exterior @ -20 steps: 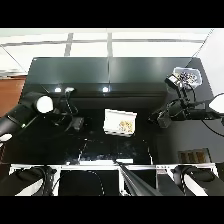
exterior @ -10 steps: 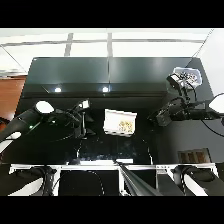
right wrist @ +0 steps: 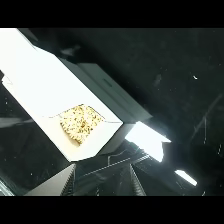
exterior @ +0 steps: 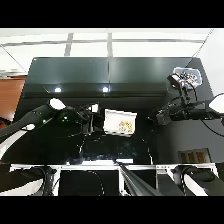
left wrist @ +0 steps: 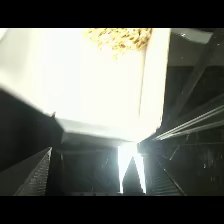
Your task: Fold the box and place the chain.
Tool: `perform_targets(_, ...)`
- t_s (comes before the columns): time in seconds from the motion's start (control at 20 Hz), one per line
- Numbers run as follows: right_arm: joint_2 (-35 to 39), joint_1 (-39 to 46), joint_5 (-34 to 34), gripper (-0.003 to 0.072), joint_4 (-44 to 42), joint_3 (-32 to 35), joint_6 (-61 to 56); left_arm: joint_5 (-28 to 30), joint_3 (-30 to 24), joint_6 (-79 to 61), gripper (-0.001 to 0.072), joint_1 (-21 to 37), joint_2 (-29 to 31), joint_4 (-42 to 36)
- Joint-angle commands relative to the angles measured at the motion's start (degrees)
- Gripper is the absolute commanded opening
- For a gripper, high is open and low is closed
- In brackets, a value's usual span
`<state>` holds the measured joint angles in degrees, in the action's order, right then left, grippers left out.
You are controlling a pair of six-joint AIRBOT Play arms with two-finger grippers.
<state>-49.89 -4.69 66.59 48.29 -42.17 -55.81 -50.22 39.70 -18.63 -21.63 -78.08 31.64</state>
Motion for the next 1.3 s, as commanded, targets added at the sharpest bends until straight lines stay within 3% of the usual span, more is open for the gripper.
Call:
perform_targets(0.0, 0.02, -0.02, -1.09, 0.041, -0.02, -0.07, -0.11, 0.37, 0.26, -0.92, 0.071, -2.1, -0.98, -0.83)
perform_targets(0.55, 0.02, -0.02, -1.51, 0.041, -0.04, -0.07, -0.11, 3.21, 1.29, -0.87, 0.071, -4.61, -1.49, -4.7)
perform_targets(0.8, 0.02, -0.02, -2.67, 0.041, -0.04, -0.07, -0.11, 3.13, 1.29, -0.85, 0.0707, -7.39, -2.14, 0.87)
perform_targets(0.9, 0.02, -0.02, -4.35, 0.041, -0.22, -0.07, -0.13, 3.3, 1.31, 0.44, 0.0663, -7.37, -2.03, 0.7)
perform_targets(0.95, 0.0, -0.13, -5.16, 0.041, -0.42, -0.04, -0.13, 3.34, 1.31, 2.08, 0.0598, -7.37, -1.95, 0.72)
perform_targets(1.0, -0.02, -0.48, -6.4, 0.0419, -0.44, -0.04, -0.26, 3.34, 1.31, 3.87, 0.0594, -7.37, -1.86, 0.72)
perform_targets(1.05, -0.11, -1.11, -8.28, 0.0615, -0.46, 0.07, -2.64, 3.3, 1.31, 5.4, 0.0571, -7.37, -1.86, 0.72)
perform_targets(1.1, -0.35, -1.9, -10.16, 0.0687, -0.46, 0.11, -5.07, 3.32, 1.31, 6.27, 0.0532, -7.37, -1.84, 0.72)
perform_targets(1.15, -1.03, -2.86, -12.09, 0.0687, -0.92, 0.11, -6.6, 3.32, 1.31, 6.6, 0.0484, -7.37, -1.84, 0.72)
perform_targets(1.25, -3.34, -5.14, -16.57, 0.0687, -4.09, 0.11, -6.8, 3.32, 1.31, 6.58, 0.0484, -7.37, -1.84, 0.72)
